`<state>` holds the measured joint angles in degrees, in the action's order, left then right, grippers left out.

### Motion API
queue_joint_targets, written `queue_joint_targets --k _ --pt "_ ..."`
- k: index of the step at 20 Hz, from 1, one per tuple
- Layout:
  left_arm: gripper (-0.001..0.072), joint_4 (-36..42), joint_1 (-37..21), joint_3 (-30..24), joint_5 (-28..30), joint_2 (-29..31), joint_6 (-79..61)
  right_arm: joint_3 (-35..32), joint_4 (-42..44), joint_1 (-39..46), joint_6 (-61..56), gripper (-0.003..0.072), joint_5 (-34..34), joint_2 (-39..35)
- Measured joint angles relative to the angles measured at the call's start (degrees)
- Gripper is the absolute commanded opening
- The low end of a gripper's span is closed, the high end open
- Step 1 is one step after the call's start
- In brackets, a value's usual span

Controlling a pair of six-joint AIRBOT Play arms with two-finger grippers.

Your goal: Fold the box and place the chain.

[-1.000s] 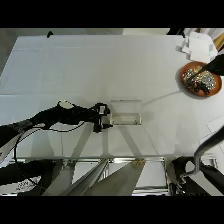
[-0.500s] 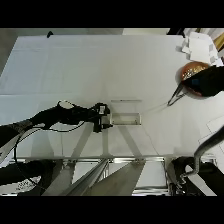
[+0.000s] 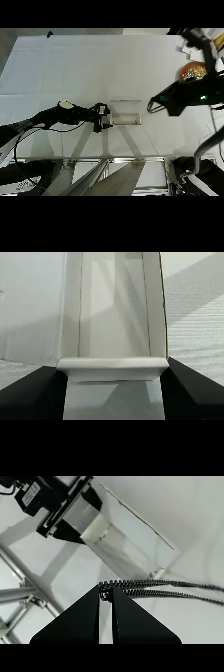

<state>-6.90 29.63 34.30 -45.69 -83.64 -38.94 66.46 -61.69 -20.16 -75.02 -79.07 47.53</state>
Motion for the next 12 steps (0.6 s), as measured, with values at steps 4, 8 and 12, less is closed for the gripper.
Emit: queue_joint_targets --k 4,8,12 --pt "0.0071 0.0 0.0 0.0 0.0 0.0 0.0 -6.8 0.5 -5.9 -0.1 0.0015 8.4 0.7" --pt "0.0071 0.0 0.0 0.0 0.0 0.0 0.0 -11.3 1.1 -10.4 -0.1 0.0012 15.2 3.3" --pt "0.0071 0.0 0.0 0.0 0.0 0.0 0.0 -13.8 2.9 -12.2 0.0 0.0011 20.7 7.5"
